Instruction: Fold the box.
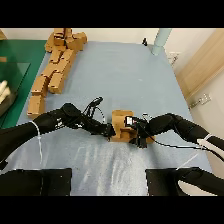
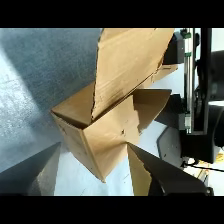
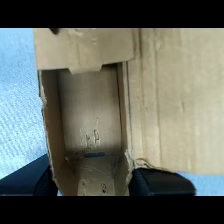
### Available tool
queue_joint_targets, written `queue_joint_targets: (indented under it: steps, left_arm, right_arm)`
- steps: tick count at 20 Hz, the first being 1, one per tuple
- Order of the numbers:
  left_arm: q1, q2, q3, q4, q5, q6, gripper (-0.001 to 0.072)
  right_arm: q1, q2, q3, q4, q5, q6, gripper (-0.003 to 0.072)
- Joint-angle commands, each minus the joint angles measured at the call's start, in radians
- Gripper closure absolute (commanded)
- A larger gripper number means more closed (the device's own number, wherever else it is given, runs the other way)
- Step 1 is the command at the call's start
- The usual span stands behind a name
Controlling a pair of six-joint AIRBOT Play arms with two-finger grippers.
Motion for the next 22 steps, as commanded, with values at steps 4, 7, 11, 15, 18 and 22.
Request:
queue_joint_targets:
  steps: [4, 7, 11, 15, 18, 22]
  left_arm:
    - [-0.019, -0.006, 0.010, 0.057, 0.091, -0.174, 0.0078]
    - [-0.093, -0.006, 0.061, 0.295, 0.130, -0.415, 0.0078]
    - [-0.211, -0.006, 0.146, 0.709, 0.124, -0.857, 0.0078]
    - [-0.270, -0.056, 0.226, 0.838, 0.025, -1.048, 0.0079]
    - [-0.330, -0.121, 0.311, 0.956, -0.049, -1.195, 0.0079]
    - [-0.398, -0.187, 0.430, 1.132, -0.201, -1.367, 0.0079]
  right_arm:
    - [0.000, 0.000, -0.001, 0.000, 0.000, 0.000, 0.0177]
    - [0.000, 0.000, -0.001, 0.000, 0.000, 0.000, 0.0178]
    - [0.000, 0.000, -0.001, 0.000, 0.000, 0.000, 0.0178]
    - [0.000, 0.000, -0.001, 0.000, 0.000, 0.000, 0.0177]
    - [0.000, 0.000, -0.001, 0.000, 0.000, 0.000, 0.0177]
    - [0.000, 0.000, -0.001, 0.000, 0.000, 0.000, 0.0177]
